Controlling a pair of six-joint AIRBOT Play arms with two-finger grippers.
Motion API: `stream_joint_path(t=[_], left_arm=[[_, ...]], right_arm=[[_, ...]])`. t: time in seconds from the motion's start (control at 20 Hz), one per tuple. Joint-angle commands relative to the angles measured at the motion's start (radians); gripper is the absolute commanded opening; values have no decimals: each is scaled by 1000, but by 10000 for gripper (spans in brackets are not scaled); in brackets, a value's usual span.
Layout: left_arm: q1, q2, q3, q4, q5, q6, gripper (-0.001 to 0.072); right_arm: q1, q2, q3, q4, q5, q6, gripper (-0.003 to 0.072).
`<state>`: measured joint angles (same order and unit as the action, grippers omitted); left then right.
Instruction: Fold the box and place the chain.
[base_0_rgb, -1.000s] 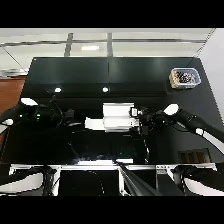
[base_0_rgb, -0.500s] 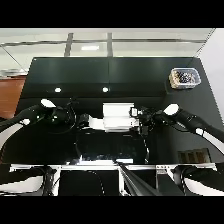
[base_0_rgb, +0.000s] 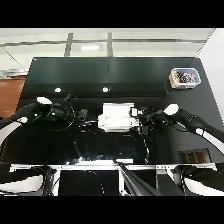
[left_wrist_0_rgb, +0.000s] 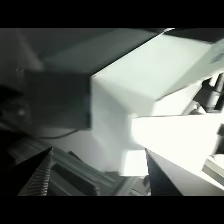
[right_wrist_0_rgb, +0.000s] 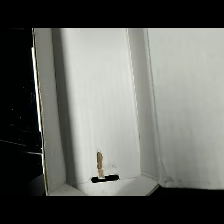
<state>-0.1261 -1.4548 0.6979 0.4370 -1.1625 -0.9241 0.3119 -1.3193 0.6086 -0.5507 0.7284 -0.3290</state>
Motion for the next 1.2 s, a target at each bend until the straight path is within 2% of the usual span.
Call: stream_joint_path(t=[0.0,0.15,0.25,0.6,0.85,1.15], left_arm=[[-29,0,41,-3,-27,15,639],[-85,0,87,0,-27,2,619],[-110,0,118,3,-26,-33,509],[-188,0,224,143,-12,-253,505],[-279,0,256,322,82,-461,505],[-379,0,263,406,214,-609,505]], right_arm=[[0,-1,0,0,0,0,488],[0,-1,0,0,0,0,488],[0,-1,0,0,0,0,488],[0,-1,0,0,0,0,488],[0,-1,0,0,-1,1,488],[0,-1,0,1,-6,5,488]])
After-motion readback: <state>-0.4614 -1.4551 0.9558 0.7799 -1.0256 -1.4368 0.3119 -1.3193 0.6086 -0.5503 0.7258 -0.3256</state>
